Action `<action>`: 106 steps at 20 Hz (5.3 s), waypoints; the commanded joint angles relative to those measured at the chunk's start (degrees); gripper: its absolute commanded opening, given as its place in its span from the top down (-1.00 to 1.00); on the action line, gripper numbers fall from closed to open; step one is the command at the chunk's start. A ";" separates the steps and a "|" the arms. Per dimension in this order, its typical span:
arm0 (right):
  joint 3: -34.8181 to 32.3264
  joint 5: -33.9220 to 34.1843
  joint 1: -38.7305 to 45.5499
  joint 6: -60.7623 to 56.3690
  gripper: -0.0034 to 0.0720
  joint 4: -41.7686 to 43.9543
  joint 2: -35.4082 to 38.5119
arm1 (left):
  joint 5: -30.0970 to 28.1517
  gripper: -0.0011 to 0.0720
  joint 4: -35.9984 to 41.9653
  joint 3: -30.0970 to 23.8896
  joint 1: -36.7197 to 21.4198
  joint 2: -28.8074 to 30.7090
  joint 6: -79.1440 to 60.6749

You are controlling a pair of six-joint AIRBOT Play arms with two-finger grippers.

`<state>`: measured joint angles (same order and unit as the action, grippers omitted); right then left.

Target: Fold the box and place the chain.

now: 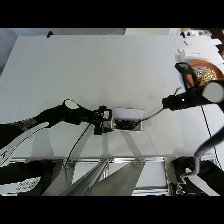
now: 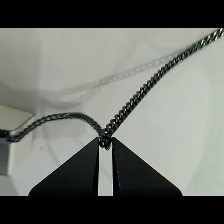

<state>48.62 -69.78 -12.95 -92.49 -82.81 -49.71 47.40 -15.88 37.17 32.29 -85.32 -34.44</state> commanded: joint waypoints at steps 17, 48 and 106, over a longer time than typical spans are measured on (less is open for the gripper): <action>0.04 20.83 -29.64 -1.95 0.87 10.27 14.64 | 0.00 0.59 -0.02 0.00 -0.07 0.04 -0.02; -5.73 9.14 -30.60 -2.93 0.19 -9.29 3.54 | 0.00 0.59 -0.02 0.00 -0.07 0.04 -0.02; -15.50 31.06 -19.82 57.64 0.86 38.34 3.32 | 0.00 0.59 0.00 0.00 -0.07 0.04 -0.02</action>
<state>32.88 -44.93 -29.15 -33.91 -47.92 -44.45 47.42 -15.88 37.17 32.29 -85.32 -34.46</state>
